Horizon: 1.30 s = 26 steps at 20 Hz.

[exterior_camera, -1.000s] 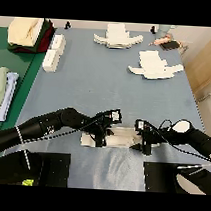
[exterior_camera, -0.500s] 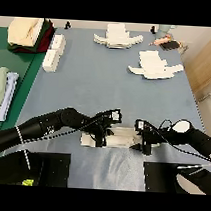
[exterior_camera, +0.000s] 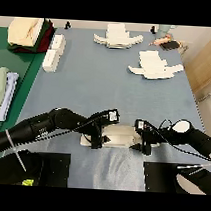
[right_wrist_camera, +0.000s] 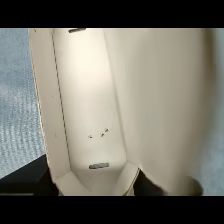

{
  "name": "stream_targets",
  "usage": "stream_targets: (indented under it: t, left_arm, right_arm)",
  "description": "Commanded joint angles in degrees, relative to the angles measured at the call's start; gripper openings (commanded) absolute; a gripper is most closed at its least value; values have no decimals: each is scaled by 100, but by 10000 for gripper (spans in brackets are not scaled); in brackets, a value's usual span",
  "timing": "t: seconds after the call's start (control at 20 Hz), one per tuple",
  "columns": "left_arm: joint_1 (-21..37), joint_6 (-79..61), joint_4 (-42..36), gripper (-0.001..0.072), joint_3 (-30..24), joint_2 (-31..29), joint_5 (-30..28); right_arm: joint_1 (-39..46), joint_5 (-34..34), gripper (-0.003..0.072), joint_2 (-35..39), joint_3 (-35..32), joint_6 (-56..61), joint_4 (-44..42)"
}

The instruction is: Fold the box.

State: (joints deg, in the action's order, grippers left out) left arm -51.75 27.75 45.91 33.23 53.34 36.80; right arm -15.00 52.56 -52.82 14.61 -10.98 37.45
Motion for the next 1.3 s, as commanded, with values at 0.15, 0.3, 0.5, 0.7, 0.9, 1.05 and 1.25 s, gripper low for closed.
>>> stream_targets:
  t: [0.15,0.3,0.5,0.7,0.9,1.05,1.25]
  left_arm:
    - [4,3829,2428,77,85,-1224,2315]
    - [-85,4201,1515,22,111,-1473,2358]
    - [-146,4535,-256,21,221,-925,955]
    - [-28,4701,-503,21,1104,505,852]
    - [560,5066,-501,21,1773,1287,815]
    - [1075,5626,-509,22,1794,1613,866]
    - [1231,5838,-566,21,1797,2020,1108]
  right_arm:
    - [-2,4,508,4,7,-2,2]
    - [-2,4,508,4,7,-2,2]
    - [-2,4,508,4,7,-2,2]
    - [-2,4,508,4,7,-2,2]
    - [-2,4,507,4,7,-2,2]
    - [-2,4,508,4,7,-2,2]
    - [-2,2,508,4,7,-2,2]
